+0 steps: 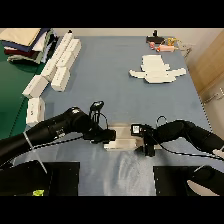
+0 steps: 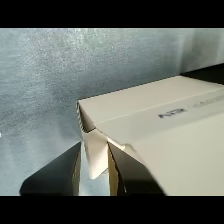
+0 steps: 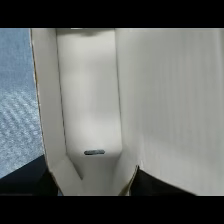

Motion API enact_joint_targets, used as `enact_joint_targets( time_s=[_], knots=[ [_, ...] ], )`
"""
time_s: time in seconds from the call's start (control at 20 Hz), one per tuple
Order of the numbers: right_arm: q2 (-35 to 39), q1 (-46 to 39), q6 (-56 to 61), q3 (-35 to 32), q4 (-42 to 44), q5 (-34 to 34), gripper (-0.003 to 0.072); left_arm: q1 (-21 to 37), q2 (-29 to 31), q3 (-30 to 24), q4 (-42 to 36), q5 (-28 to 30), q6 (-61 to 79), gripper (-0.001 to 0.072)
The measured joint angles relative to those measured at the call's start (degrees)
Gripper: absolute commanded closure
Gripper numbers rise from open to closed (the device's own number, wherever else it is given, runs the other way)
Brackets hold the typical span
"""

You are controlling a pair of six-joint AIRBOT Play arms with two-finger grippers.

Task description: Fold the box.

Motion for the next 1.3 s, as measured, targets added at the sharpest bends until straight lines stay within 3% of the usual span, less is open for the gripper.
enact_joint_targets(
  time_s=[0.25, 0.7, 0.75, 0.8, 0.9, 1.15, 1.2, 1.25, 1.3],
  knots=[
    [0.0, 0.0, 0.0, 0.0, 0.0, 0.0, 0.0189, -6.4, -7.2, 7.6, 10.1, -7.9, -11.6, 0.0466],
    [0.0, 0.0, 0.0, 0.0, 0.0, 0.0, 0.0188, -12.8, -20.5, 19.8, 19.2, -20.7, -20.3, 0.0473],
    [0.0, 0.0, 0.0, 0.0, 0.0, 0.0, 0.0189, -13.1, -21.5, 20.7, 19.6, -21.9, -20.8, 0.0532],
    [0.0, 0.0, 0.0, 0.0, 0.0, 0.0, 0.0189, -13.4, -22.2, 21.4, 20.0, -22.7, -21.2, 0.0654],
    [0.0, 0.0, 0.1, 0.0, 0.0, 0.0, 0.0189, -13.9, -23.1, 22.2, 20.5, -23.7, -22.2, 0.0693],
    [0.0, 0.0, 0.0, 0.0, 0.0, 0.0, 0.0189, -14.6, -24.0, 23.0, 21.0, -24.5, -23.2, 0.0690],
    [0.0, 0.0, 0.0, 0.0, 0.0, 0.0, 0.0189, -14.6, -24.1, 23.0, 20.9, -24.5, -23.3, 0.0503],
    [0.0, 0.0, 0.0, 0.0, 0.0, 0.0, 0.0189, -14.7, -24.2, 23.0, 20.9, -24.6, -23.1, 0.0175],
    [0.0, 0.0, 0.0, 0.0, 0.0, 0.0, 0.0189, -14.7, -24.2, 23.0, 20.3, -24.6, -23.1, 0.0114]
  ],
)
